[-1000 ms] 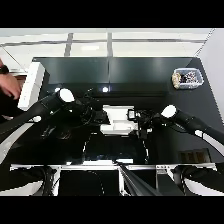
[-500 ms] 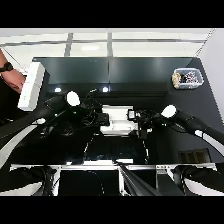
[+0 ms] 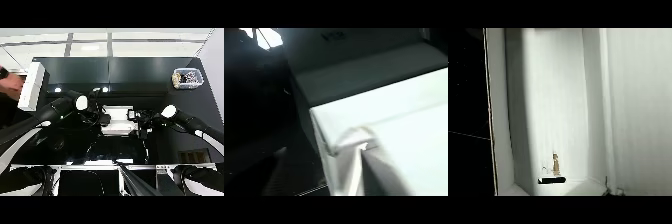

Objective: Fold the box and place the chain.

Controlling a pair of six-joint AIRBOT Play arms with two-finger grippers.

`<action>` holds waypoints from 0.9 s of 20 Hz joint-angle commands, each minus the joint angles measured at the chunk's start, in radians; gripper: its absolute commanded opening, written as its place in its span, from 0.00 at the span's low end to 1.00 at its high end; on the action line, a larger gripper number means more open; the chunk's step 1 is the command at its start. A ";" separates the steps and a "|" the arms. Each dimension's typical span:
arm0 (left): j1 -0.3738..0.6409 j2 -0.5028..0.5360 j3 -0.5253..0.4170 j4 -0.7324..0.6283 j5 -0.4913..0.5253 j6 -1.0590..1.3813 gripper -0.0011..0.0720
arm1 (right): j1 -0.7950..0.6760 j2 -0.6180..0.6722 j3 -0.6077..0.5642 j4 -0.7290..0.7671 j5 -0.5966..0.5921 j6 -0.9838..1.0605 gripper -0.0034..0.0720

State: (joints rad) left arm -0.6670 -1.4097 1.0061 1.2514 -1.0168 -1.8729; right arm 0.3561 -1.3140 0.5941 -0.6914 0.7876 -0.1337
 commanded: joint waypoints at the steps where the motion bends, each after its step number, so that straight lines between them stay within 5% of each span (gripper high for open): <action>1: -0.040 0.000 0.021 0.047 -0.006 -0.076 0.65 | 0.000 0.000 0.000 0.000 0.000 0.000 0.31; 9: -0.105 -0.020 0.037 0.050 -0.007 -0.183 0.64 | 0.000 0.000 0.000 0.000 0.000 0.000 0.31; 12: -0.111 -0.031 0.043 0.057 -0.005 -0.204 0.51 | 0.000 0.000 0.000 0.000 0.000 0.000 0.31; 18: -0.111 -0.055 0.046 0.121 -0.066 -0.261 0.51 | 0.000 0.000 0.000 0.000 0.000 0.000 0.31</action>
